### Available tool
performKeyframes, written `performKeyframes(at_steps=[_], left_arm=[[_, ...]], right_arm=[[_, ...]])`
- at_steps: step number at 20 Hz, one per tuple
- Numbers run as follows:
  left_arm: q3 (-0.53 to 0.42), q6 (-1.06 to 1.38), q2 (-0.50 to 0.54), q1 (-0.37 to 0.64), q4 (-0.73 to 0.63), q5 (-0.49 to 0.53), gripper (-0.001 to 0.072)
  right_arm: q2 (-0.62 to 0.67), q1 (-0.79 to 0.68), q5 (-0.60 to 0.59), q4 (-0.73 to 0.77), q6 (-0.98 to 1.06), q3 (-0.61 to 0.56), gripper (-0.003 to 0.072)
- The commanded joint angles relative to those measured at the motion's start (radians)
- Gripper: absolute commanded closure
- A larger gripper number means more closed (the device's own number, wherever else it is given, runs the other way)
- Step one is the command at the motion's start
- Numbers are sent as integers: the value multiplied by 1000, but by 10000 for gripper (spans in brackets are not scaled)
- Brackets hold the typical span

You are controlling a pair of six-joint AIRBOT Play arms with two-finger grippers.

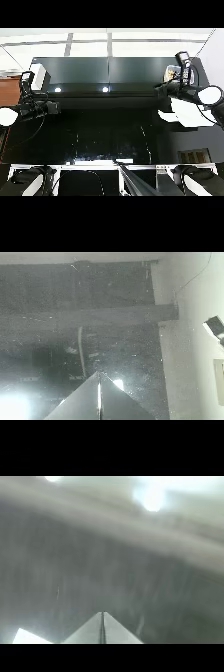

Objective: Fold the box and place the chain.

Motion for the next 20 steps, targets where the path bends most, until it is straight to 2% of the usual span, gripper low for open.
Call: performKeyframes(at_steps=[1,3,4,6,8,9,10,11,13,16,17,20], left_arm=[[0,0,1,0,0,0,684],[0,0,1,0,0,5,684],[0,0,1,0,0,21,684],[0,0,1,0,0,69,684],[0,0,-1,-1,-8,85,680],[0,0,-6,-1,-10,99,518],[0,0,-11,-2,-28,102,98],[0,-6,-18,-1,-54,105,-1],[0,-5,-22,-2,-57,101,-1],[0,-6,-22,-2,-67,101,0],[0,-6,-22,-1,-80,101,0],[0,-6,-22,-2,-87,98,0]], right_arm=[[-5,-34,-222,58,26,1,-32],[-23,-148,-213,-13,101,10,-34],[-41,-247,-182,-85,206,27,-34],[-111,-501,-51,-222,344,108,-34],[-211,-740,126,-275,347,228,-34],[-265,-845,209,-291,345,286,-34],[-318,-933,288,-290,319,339,-34],[-367,-999,357,-290,285,385,-34],[-472,-1089,509,-285,179,472,-34],[-615,-1110,748,-247,-72,565,-34],[-643,-1101,764,-248,-104,571,-34],[-673,-1047,698,-247,-212,571,-34]])
